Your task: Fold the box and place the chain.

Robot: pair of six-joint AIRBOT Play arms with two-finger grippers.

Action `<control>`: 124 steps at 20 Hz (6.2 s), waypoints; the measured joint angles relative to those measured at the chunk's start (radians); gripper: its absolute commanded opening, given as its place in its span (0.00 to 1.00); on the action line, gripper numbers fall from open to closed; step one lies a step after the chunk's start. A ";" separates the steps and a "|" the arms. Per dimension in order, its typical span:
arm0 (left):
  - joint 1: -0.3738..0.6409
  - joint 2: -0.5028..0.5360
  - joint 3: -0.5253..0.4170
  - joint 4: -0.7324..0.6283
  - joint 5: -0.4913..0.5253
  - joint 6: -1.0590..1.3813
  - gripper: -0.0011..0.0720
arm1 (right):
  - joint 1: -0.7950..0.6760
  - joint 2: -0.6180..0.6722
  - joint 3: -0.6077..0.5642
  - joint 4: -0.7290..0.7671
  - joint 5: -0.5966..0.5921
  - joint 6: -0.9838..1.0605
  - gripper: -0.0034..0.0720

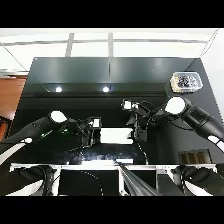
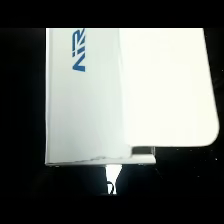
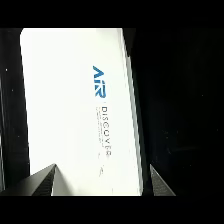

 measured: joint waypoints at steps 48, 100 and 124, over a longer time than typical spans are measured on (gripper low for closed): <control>0.000 0.000 0.000 0.000 0.000 0.002 0.39 | 0.103 -0.002 -0.001 -0.117 -0.057 0.136 0.49; 0.000 0.000 0.000 0.000 0.000 0.002 0.41 | 0.016 0.050 -0.074 0.099 0.004 0.613 0.06; 0.032 0.060 0.002 0.051 -0.005 -0.076 0.99 | -0.180 0.072 -0.002 0.247 0.083 0.634 0.06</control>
